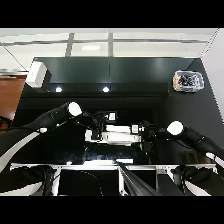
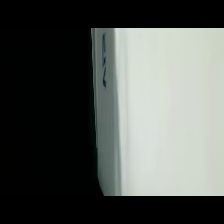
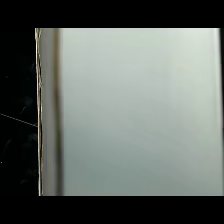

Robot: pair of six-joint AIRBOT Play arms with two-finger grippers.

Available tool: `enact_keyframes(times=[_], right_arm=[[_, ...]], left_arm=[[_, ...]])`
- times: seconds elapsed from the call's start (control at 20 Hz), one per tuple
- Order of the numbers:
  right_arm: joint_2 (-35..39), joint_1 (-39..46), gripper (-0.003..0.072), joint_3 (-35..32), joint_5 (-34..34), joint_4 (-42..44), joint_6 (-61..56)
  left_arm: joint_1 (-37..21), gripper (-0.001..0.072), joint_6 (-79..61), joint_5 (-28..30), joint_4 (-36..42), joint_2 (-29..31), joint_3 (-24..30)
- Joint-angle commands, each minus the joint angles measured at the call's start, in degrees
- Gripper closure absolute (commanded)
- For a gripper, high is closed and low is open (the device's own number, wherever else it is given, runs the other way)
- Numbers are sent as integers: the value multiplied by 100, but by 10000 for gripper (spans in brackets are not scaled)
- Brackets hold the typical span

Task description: Fold the box and place the chain.

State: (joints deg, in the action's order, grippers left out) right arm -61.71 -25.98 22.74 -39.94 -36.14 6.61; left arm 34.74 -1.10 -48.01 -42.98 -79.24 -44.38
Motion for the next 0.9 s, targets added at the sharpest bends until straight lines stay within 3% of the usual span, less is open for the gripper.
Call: enact_keyframes(times=[0.0,0.65,0.85], right_arm=[[-11,-9,65,0,9,-74,-13],[-7,20,65,9,-245,-192,-101],[50,452,65,11,-455,-181,-98]], left_arm=[[2,689,0,-11,0,2,-4],[2,690,0,-11,0,-2,-4],[2,690,0,-24,-2,-2,-4]])
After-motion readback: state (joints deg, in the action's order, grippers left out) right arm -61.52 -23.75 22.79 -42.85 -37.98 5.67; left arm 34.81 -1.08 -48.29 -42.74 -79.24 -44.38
